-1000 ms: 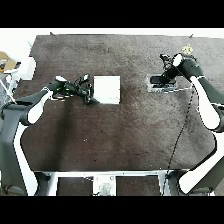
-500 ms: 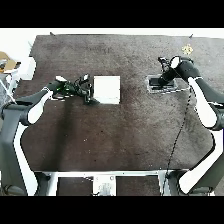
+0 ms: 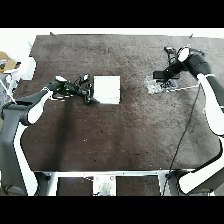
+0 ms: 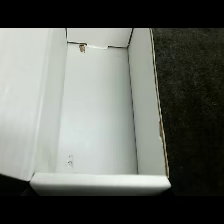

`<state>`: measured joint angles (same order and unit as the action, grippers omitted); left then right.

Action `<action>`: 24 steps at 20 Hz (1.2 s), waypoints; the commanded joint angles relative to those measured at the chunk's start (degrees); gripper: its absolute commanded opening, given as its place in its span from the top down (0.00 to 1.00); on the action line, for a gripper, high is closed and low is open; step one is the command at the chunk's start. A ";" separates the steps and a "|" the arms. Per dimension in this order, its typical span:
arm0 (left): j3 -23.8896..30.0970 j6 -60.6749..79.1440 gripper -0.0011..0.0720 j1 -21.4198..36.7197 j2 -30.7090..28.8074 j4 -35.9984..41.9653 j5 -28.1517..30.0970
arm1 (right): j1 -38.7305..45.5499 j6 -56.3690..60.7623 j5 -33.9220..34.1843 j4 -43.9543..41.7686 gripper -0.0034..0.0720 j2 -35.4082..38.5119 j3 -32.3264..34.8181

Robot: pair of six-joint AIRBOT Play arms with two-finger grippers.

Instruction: Fold the box and place the chain.

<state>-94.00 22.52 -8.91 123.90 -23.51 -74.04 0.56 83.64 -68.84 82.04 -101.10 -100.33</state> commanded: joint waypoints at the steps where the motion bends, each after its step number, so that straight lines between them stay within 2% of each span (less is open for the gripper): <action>1: -0.04 0.02 0.36 0.02 0.02 -0.02 0.02 | -0.55 -1.03 -0.13 -0.02 0.95 8.15 -0.07; 4: -0.04 0.02 0.36 0.02 0.02 -0.02 0.00 | -2.49 -1.42 2.93 0.74 0.95 17.29 -0.07; 7: -0.04 0.02 0.36 0.02 0.02 -0.02 0.00 | -6.47 -1.40 10.23 3.98 0.95 26.82 -0.07; 13: -0.04 0.02 0.36 0.02 0.04 -0.02 0.00 | -17.46 -5.29 35.04 6.91 0.95 39.04 -0.07; 16: -0.04 0.02 0.36 0.04 0.04 -0.02 0.00 | -22.56 -9.14 41.83 6.88 0.95 39.58 0.02; 20: -0.04 0.02 0.36 0.02 0.02 -0.02 0.02 | -27.78 -9.07 40.22 6.51 0.95 37.16 0.72; 24: -0.04 0.02 0.36 0.02 0.02 -0.02 0.02 | -32.48 -9.03 40.22 6.21 0.95 33.33 5.22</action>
<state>-94.00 22.52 -8.91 123.90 -23.51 -74.06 -28.64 74.94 -29.39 88.51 -65.73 -97.60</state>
